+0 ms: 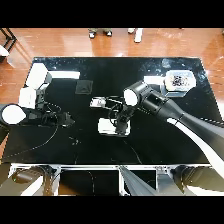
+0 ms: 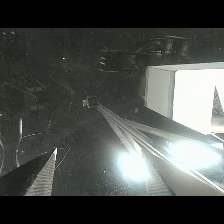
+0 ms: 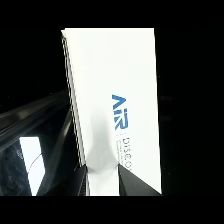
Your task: Fold the box and place the chain.
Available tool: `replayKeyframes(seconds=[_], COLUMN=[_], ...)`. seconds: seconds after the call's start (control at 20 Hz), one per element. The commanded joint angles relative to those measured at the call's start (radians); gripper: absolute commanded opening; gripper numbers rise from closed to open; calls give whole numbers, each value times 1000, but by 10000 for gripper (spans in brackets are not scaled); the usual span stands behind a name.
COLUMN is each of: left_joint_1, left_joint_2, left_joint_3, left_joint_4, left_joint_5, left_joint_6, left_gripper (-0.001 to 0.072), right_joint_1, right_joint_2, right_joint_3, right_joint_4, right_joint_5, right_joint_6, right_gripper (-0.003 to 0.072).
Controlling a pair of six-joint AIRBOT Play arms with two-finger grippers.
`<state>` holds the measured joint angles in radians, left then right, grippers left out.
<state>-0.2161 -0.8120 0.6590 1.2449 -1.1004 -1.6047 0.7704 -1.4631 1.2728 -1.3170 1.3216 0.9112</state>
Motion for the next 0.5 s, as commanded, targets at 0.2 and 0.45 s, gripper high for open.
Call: replayKeyframes(seconds=[0.2,0.45], left_joint_1=[1,1], left_joint_2=[-1,-1], left_joint_3=[-1,-1], left_joint_4=[0,0], left_joint_5=[0,0], left_joint_6=[0,0], left_gripper=[635,635], right_joint_1=[1,1], right_joint_2=[-2,-15], right_joint_3=[-5,-8], right_joint_4=[3,8], right_joint_5=[-3,-1], right_joint_6=[6,13], right_gripper=[215,216])
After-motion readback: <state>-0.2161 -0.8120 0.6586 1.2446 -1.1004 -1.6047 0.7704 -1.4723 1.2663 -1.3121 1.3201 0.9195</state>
